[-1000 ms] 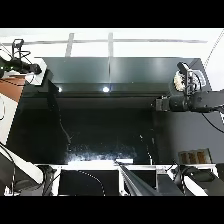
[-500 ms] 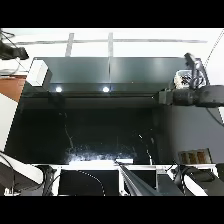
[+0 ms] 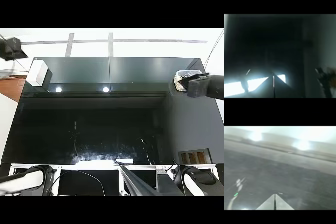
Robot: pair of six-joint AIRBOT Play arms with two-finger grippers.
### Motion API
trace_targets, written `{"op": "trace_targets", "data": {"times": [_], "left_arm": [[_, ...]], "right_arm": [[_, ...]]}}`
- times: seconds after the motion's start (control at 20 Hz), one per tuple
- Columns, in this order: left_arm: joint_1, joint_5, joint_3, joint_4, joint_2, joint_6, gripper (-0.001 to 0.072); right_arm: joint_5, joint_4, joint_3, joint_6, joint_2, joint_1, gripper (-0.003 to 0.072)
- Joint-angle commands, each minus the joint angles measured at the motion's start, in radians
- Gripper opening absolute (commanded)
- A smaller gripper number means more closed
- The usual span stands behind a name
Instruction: Fold the box and place the chain.
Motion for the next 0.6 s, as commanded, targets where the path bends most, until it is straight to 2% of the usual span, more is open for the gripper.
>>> {"op": "trace_targets", "data": {"times": [0.0, 0.05, 0.15, 0.25, 0.3, 0.4, 0.55], "left_arm": [[-0.184, 0.262, -0.451, -0.032, 0.311, 0.057, 0.0027], [-0.243, 0.374, -0.616, -0.031, 0.402, 0.065, 0.0027], [-0.326, 0.554, -0.885, -0.029, 0.542, 0.066, 0.0028], [-0.351, 0.647, -1.082, -0.045, 0.644, 0.052, 0.0028], [-0.350, 0.649, -1.146, -0.050, 0.679, 0.037, 0.0028], [-0.349, 0.641, -1.207, -0.039, 0.720, 0.040, 0.0028], [-0.349, 0.651, -1.207, -0.035, 0.727, 0.039, 0.0029]], "right_arm": [[0.017, -0.206, -0.092, 0.126, 0.108, -0.003, 0.0025], [0.030, -0.231, -0.151, 0.156, 0.128, -0.003, 0.0025], [0.095, -0.230, -0.305, 0.184, 0.151, -0.003, 0.0025], [0.188, -0.228, -0.440, 0.188, 0.150, -0.003, 0.0025], [0.219, -0.228, -0.482, 0.188, 0.150, -0.003, 0.0026], [0.234, -0.228, -0.502, 0.191, 0.150, -0.003, 0.0029], [0.240, -0.228, -0.502, 0.191, 0.150, -0.003, 0.0029]]}}
